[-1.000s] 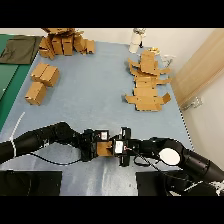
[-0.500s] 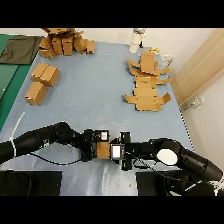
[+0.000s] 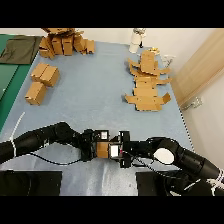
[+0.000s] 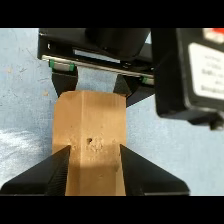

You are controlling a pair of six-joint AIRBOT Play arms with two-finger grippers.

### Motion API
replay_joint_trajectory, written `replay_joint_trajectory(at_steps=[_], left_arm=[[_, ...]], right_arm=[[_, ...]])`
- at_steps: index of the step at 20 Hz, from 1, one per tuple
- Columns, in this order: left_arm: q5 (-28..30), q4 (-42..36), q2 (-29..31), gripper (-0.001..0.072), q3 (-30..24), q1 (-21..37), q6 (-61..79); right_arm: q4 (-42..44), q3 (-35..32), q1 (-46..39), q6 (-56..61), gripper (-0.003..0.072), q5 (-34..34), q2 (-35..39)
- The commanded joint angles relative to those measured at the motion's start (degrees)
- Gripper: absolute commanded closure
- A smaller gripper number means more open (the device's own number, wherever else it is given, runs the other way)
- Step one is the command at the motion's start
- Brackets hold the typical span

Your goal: Fold the box.

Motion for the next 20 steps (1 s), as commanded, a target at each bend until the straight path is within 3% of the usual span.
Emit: replay_joint_trajectory(at_steps=[1,6,8,10,14,20], left_arm=[[0.0,0.0,0.0,0.0113,0.0,0.0,0.0],[-0.1,0.0,0.0,0.0113,0.0,0.0,0.0],[0.0,0.0,0.0,0.0113,0.0,0.0,0.0],[-0.1,0.0,0.0,0.0113,0.0,0.0,0.0],[0.0,0.0,0.0,0.0113,0.0,0.0,0.0],[0.0,0.0,0.0,0.0113,0.0,0.0,0.0]], right_arm=[[-1.7,0.5,0.1,1.5,0.0199,0.0,0.0],[-10.2,1.9,0.9,11.1,0.0205,3.6,0.0],[-15.8,1.9,4.3,16.8,0.0210,4.7,0.0],[-20.3,1.9,9.1,21.7,0.0263,4.7,0.0],[-34.0,1.9,13.3,33.8,0.0263,4.6,0.0],[-36.3,1.9,14.4,35.6,0.0270,3.6,0.0]])
